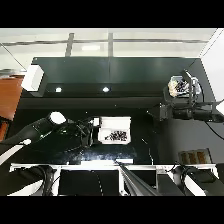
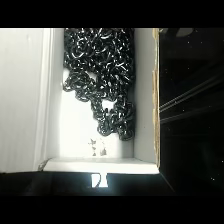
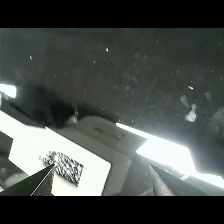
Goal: Fold the box and place the chain.
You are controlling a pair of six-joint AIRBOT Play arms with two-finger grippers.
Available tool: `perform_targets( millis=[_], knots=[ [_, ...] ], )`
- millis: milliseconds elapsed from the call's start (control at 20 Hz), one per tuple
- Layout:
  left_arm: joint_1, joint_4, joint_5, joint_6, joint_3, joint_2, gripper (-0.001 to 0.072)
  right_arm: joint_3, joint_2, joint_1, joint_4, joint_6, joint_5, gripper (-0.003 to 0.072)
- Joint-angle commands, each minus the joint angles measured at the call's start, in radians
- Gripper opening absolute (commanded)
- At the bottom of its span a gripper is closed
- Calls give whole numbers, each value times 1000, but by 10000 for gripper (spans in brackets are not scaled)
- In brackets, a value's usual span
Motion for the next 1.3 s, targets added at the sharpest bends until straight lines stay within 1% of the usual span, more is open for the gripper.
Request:
perform_targets(
  millis=[0,50,100,200,350,550,650,750,800,950,1150,1250],
  knots=[
    [1,2,0,-1,0,0,541,0,-4,24,21,44,-71,696],
    [1,2,0,-1,0,0,494,0,-12,48,30,50,-96,696],
    [0,2,0,-1,0,0,486,0,-24,74,40,51,-119,695],
    [0,2,0,-1,0,0,486,1,-63,137,46,51,-166,696],
    [0,2,0,-1,0,0,486,3,-153,221,46,51,-226,696],
    [0,2,0,-1,0,0,486,38,-275,295,46,44,-262,696],
    [0,2,0,-1,0,0,486,50,-298,319,45,-5,-262,696],
    [0,2,0,-1,0,0,486,51,-302,331,46,-46,-237,696],
    [0,2,0,-1,0,0,486,52,-302,330,47,-79,-200,696],
    [0,2,0,-1,0,0,487,61,-302,330,47,-273,-53,698],
    [0,2,0,-1,0,0,488,115,-302,330,47,-440,17,698],
    [0,2,0,-1,0,0,488,136,-301,331,47,-457,43,698]
  ],
)
